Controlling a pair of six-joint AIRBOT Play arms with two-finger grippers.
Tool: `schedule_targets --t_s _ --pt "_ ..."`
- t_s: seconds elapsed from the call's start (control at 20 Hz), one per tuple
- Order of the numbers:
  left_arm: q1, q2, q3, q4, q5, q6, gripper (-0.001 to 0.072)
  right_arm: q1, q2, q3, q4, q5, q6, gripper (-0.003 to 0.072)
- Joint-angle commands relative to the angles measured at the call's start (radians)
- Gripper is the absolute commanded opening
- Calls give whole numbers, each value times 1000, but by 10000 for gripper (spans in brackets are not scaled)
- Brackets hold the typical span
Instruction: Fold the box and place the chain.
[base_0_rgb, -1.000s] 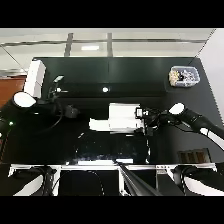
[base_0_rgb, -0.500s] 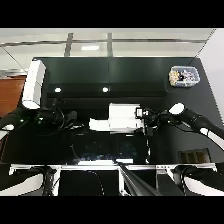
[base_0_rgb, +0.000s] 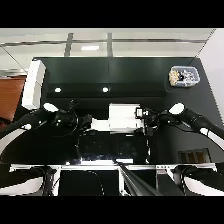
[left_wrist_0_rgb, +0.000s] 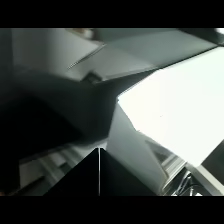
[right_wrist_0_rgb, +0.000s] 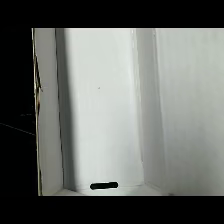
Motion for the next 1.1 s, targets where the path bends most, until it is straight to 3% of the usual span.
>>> schedule_targets --t_s 0.0,0.15,0.2,0.25,0.3,0.65,0.75,0.8,0.85,1.05 --pt "-24 -7 2 -88 17 66 25 0 0 0 0 0 0 199" --pt "-24 -7 9 -128 -26 130 31 0 0 0 0 0 0 199" --pt "-24 -7 21 -127 -46 129 165 0 0 0 0 0 0 199" --pt "-24 -7 34 -127 -65 130 425 0 0 0 0 0 0 199" --pt "-24 -7 49 -127 -78 129 628 0 0 0 0 0 0 199" --pt "-127 -7 149 -112 -45 88 625 1 0 0 0 0 0 199" --pt "-176 -7 193 -21 -7 -5 595 0 0 0 0 0 0 199" --pt "-197 -7 217 31 -3 -50 503 1 0 0 0 0 0 199" --pt "-219 -7 244 79 -4 -87 480 0 0 0 0 0 0 199" --pt "-282 -7 340 286 -19 -308 479 0 0 0 0 0 0 198"
